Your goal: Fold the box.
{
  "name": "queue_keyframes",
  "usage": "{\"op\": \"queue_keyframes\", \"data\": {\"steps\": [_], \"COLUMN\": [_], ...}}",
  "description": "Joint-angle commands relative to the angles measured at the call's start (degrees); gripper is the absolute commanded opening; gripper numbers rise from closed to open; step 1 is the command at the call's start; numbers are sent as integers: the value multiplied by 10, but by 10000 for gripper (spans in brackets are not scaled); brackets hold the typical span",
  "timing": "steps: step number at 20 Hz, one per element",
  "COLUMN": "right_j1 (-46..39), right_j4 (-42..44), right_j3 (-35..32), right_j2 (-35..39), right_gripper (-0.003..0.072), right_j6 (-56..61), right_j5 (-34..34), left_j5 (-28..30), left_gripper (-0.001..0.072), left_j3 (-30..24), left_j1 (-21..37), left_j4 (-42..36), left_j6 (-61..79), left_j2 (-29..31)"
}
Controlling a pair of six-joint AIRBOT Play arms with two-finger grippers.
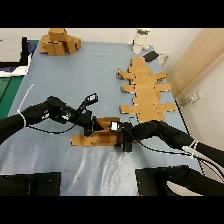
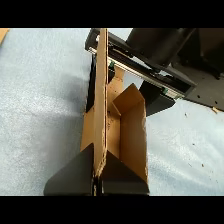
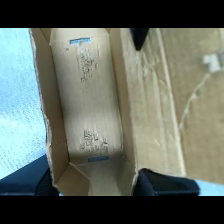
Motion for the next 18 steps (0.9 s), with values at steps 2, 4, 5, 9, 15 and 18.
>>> {"op": "queue_keyframes", "data": {"steps": [2, 4, 5, 9, 15, 18], "right_j1": [0, 0, 0, 0, 0, 0], "right_j4": [0, 0, 0, 0, 0, 0], "right_j3": [0, 0, 0, 0, 0, 0], "right_j2": [0, 0, 0, 0, 0, 0], "right_gripper": [563, 563, 563, 563, 563, 563], "right_j6": [0, 0, 0, 0, 0, 0], "right_j5": [-3, -3, -3, -3, -3, -3], "left_j5": [2, -4, -7, -10, -87, -127], "left_gripper": [10, 10, 10, 112, 651, 648], "left_j3": [0, 0, 0, 1, 1, 1], "left_j1": [-1, -1, -1, 1, 48, 64], "left_j4": [-8, -8, -7, -1, 110, 206], "left_j6": [1, -5, -5, -57, -235, -351], "left_j2": [0, 0, 0, 0, 51, 102]}}
